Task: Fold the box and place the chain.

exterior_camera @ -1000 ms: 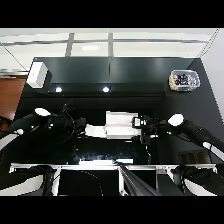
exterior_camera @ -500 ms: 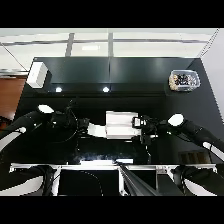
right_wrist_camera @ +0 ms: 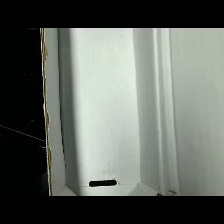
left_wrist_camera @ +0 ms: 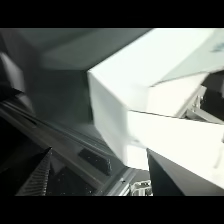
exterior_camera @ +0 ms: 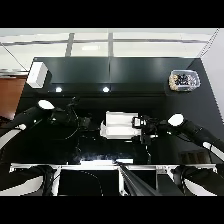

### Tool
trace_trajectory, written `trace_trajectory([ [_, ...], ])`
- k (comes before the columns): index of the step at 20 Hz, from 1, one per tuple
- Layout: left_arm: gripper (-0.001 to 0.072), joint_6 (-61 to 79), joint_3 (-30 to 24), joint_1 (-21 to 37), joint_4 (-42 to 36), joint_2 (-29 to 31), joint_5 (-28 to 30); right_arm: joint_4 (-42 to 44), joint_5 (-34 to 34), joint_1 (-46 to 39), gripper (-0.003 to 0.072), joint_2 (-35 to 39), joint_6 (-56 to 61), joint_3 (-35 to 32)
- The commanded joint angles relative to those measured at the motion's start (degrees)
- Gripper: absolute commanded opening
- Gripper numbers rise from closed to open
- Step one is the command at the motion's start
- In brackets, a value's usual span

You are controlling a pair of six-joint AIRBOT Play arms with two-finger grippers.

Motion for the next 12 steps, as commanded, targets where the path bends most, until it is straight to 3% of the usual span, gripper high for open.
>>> trace_trajectory([
  [1,0.0709,-2.99,3.02,-0.76,1.55,0.63,-1.68,0.02,0.02,0.07,0.0431,-0.04,0.02,0.0],
  [4,0.0709,-5.84,5.31,-5.31,3.72,0.68,1.4,0.02,0.02,0.04,0.0431,-0.04,0.04,0.0],
  [7,0.0709,-14.56,7.58,-11.98,12.59,0.66,9.81,0.02,0.02,0.07,0.0431,-0.04,0.04,0.0],
  [12,0.0709,-26.34,8.94,-19.28,24.57,0.61,17.0,0.02,-0.02,0.04,0.0431,-0.04,0.09,0.0],
])
